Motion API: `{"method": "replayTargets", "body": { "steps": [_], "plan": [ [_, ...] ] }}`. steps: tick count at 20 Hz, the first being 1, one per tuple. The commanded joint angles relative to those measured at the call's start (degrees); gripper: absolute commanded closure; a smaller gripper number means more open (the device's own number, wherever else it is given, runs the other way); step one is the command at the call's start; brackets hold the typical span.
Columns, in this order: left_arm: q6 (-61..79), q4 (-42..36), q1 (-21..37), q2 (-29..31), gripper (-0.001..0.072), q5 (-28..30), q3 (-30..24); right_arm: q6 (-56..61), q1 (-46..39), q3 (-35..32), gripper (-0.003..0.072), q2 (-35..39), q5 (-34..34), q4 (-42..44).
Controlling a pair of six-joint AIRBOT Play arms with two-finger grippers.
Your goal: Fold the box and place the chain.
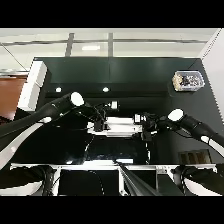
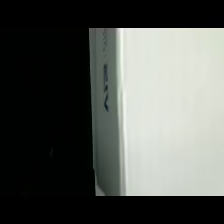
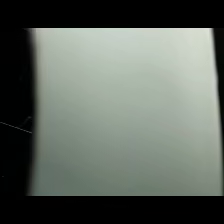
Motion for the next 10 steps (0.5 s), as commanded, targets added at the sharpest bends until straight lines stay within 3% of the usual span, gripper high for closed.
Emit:
{"method": "replayTargets", "body": {
  "steps": [1, 3, 4, 5, 6, 8, 10],
  "plan": [
    [-13.79, 13.68, 1.68, 6.71, 0.0061, -3.13, 0.28, 0.42, 0.07, -0.04, 0.0228, 0.02, 0.0, -0.02],
    [-22.95, 21.11, 3.48, 10.91, 0.0067, -8.26, 0.28, 0.42, 0.04, -0.04, 0.0228, 0.02, -0.13, -0.07],
    [-26.58, 21.7, 4.61, 12.35, 0.0112, -11.93, 0.28, 0.42, 0.07, -0.04, 0.0228, 0.02, -0.13, -0.13],
    [-30.14, 19.15, 6.1, 12.98, 0.0322, -16.52, 0.28, 0.44, 0.07, -0.04, 0.0228, 0.02, -0.11, -0.11],
    [-31.08, 13.92, 7.54, 12.63, 0.0655, -21.24, 0.02, 0.44, 0.07, -0.04, 0.0228, 0.02, -0.11, -0.13],
    [-31.06, -1.6, 9.11, 10.51, 0.0685, -27.43, -2.08, 0.42, 0.07, -0.04, 0.0228, 0.02, -0.11, -0.13],
    [-26.75, -16.94, 7.74, 8.44, 0.0685, -23.82, -5.86, 0.42, 0.07, -0.04, 0.0227, 0.02, -0.11, -0.13]
  ]
}}
